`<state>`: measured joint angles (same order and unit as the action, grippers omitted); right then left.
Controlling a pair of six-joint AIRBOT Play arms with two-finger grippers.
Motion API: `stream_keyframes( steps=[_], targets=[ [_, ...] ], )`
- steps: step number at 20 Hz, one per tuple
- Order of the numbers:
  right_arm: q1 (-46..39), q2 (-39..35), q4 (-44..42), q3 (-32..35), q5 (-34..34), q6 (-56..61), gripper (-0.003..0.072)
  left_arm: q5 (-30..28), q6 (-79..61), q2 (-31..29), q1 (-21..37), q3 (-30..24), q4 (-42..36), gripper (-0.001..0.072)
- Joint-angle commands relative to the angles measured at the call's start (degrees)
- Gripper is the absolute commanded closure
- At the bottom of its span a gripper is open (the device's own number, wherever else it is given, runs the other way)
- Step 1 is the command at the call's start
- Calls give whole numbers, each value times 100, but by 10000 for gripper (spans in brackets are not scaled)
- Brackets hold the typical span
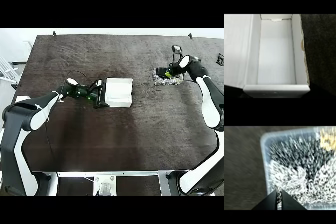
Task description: Fold the box and place the chain.
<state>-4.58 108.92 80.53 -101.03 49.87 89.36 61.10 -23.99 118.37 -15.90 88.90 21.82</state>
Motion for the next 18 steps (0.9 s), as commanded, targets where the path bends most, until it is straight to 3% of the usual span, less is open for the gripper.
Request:
stream_keyframes(
  steps=[1,5,13,18],
  targets=[
    [109,-369,144,-94,103,87,672,-2,-2,-4,-2,-2,2,291],
    [328,-1045,1091,-94,485,363,672,0,-2,-4,-2,-2,2,291],
    [962,-2695,1421,-94,734,295,672,0,-2,-4,-2,-2,2,290],
    [1445,-3134,1419,-92,1989,177,671,0,-2,-4,-2,-2,2,290]
  ],
)
